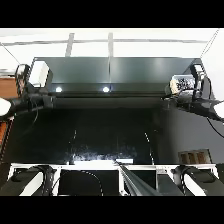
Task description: Fold the box and place the chain.
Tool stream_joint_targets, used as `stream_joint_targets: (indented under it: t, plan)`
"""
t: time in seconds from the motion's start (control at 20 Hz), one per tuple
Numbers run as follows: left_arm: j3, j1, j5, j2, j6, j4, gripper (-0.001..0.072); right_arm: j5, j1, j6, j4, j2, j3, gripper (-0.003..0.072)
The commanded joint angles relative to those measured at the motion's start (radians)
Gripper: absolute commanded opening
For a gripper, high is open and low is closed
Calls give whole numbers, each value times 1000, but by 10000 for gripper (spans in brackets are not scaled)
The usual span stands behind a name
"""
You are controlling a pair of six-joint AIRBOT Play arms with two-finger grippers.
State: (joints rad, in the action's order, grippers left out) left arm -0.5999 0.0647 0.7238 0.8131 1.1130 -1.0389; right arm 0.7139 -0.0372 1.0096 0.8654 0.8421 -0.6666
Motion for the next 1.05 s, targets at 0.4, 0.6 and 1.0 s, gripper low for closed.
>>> stream_joint_targets:
  t: [0.4,0.6,1.0]
  plan:
    - [114,-13,-35,-136,-8,8,25,-127,-21,-12,29,65,0,13]
    - [114,-13,-35,-136,-8,8,25,-128,-21,-12,29,65,0,13]
    - [114,-13,-35,-136,-8,8,25,-128,-21,-12,29,65,0,13]
